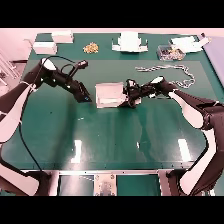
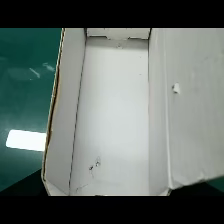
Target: Fold the box and place the chain.
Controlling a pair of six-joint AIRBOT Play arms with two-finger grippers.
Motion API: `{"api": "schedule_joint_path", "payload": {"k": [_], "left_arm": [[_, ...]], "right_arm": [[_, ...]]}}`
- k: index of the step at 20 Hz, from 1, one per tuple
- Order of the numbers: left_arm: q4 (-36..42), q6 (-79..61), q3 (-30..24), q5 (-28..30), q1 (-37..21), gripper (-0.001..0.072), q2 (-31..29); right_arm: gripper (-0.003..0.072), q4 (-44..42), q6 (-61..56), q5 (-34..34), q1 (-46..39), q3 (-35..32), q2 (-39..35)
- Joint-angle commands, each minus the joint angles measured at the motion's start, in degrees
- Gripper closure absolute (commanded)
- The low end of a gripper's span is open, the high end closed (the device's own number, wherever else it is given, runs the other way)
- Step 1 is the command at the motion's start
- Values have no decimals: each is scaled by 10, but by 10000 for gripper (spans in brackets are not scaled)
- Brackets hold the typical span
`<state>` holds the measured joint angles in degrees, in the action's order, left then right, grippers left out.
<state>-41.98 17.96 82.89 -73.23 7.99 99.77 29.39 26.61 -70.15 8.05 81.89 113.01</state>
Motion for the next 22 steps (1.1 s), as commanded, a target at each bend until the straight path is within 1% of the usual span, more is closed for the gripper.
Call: {"api": "schedule_joint_path", "payload": {"k": [1,3,5,7,10,13,16,22], "left_arm": [[50,-181,-54,84,-2,-11,2],[49,-218,-70,117,-2,-11,2],[49,-254,-77,126,-2,-11,5],[62,-297,-77,116,-2,-11,18],[103,-339,-77,112,-7,-11,38],[139,-361,-77,107,-7,-11,50],[167,-390,-77,90,-7,-11,63],[170,-405,-77,74,-7,-11,66]], "right_arm": [[117,0,0,0,0,0,0],[116,0,0,0,0,0,0],[116,0,0,0,0,0,0],[117,0,0,0,0,0,0],[117,0,0,0,0,0,0],[116,0,0,0,0,0,0],[117,0,0,0,0,0,0],[117,0,0,0,0,0,0]]}}
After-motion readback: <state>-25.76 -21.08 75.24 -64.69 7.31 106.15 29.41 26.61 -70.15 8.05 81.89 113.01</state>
